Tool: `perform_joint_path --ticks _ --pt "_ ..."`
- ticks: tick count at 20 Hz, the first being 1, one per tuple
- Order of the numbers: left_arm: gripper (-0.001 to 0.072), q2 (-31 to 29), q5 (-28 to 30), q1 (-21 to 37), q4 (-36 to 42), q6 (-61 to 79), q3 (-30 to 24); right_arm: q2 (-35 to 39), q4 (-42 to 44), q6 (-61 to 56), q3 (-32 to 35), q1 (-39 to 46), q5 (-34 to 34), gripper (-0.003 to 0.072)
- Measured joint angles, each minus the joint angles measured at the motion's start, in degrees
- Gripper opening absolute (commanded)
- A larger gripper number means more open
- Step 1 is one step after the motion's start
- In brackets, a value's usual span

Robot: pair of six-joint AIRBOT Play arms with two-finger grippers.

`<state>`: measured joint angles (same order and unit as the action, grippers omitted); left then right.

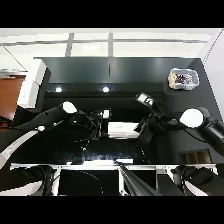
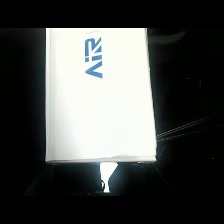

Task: Fold the box and place the chain.

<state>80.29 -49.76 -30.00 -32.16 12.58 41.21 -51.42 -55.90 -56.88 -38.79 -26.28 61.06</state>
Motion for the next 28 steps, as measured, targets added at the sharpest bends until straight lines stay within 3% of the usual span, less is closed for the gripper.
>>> perform_joint_path --ticks 4,10,19,28 --pt "0.0528 0.00 0.04 0.00 0.00 -0.02 0.00 -1.09 7.58 -10.47 0.48 3.48 1.22 0.0045" --pt "0.0528 0.00 0.07 -0.02 0.02 0.00 0.00 -8.07 18.45 -14.56 1.05 5.20 1.29 0.0045" --pt "0.0528 0.00 0.07 -0.02 0.02 0.07 0.00 -15.80 19.63 -15.21 1.11 5.46 0.22 0.0044" --pt "0.0528 0.02 0.11 -0.02 0.02 0.00 0.00 -17.77 18.27 -15.32 1.09 5.46 -0.63 0.0045"
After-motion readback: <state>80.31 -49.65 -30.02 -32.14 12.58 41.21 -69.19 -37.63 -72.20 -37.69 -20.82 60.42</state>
